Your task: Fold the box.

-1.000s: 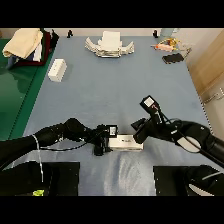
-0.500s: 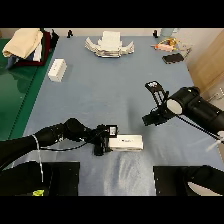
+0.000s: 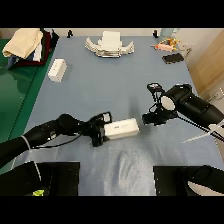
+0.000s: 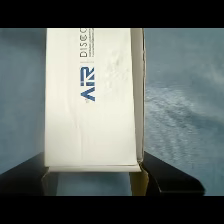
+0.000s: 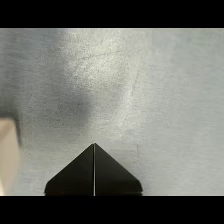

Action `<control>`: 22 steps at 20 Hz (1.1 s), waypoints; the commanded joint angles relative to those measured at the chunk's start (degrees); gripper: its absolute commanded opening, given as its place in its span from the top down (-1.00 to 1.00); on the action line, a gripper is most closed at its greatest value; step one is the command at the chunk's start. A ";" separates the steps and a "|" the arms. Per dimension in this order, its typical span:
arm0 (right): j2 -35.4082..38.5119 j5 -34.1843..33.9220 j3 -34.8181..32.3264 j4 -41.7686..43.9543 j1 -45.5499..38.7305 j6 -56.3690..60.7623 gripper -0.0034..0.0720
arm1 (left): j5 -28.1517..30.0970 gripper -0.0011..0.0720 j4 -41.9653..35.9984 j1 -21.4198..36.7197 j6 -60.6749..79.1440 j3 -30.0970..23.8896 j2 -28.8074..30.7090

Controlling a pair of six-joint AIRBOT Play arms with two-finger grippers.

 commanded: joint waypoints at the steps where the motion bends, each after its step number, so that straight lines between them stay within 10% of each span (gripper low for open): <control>1: -0.17 0.17 0.09 0.39 -0.02 0.42 0.90 | 2.27 -0.40 12.66 10.01 -19.89 0.07 6.21; 5: -0.17 0.17 0.09 0.39 -0.02 0.42 0.90 | 2.82 -0.40 30.95 31.91 -46.21 0.72 8.98; 10: -0.17 0.17 0.09 0.39 -0.02 0.42 0.90 | 3.78 -0.40 31.54 52.22 -47.01 5.05 3.78; 22: -0.17 0.17 0.09 0.39 -0.02 0.42 0.90 | 5.01 -0.40 28.72 53.90 -47.50 39.12 -30.97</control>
